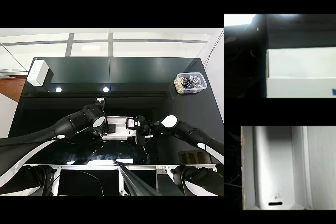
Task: Fold the box and place the chain.
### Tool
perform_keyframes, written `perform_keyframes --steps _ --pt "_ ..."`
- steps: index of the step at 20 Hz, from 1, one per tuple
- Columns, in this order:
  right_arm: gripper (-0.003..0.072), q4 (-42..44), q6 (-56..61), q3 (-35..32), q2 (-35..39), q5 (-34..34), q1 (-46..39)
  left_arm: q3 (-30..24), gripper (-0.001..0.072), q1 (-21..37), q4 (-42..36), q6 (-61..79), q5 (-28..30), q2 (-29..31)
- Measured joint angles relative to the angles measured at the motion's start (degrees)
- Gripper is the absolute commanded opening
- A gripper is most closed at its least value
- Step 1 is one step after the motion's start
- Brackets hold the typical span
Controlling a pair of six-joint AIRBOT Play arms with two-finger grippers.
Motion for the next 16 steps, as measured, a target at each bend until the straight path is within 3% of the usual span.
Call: perform_keyframes --steps 2,7,9,10,16 --pt "0.0542 0.02 0.09 0.0 0.0 0.0 0.0 0.07 0.003 0.0 0.11 -0.04 -0.13 -0.07" --pt "0.0542 0.02 0.0 0.0 0.0 0.0 0.0 0.13 0.0038 0.04 0.11 0.0 0.09 -0.11" --pt "0.0542 0.02 -0.09 0.0 0.0 0.0 0.0 0.17 0.0289 0.04 -0.09 0.26 0.35 -0.13" --pt "0.0542 0.02 -0.11 0.0 0.0 -0.02 0.0 0.2 0.0361 0.0 -0.31 0.24 0.81 -0.13" --pt "0.0542 0.02 -0.11 0.0 0.0 -0.02 0.0 0.24 0.0362 0.0 -0.09 0.17 0.42 -0.13"
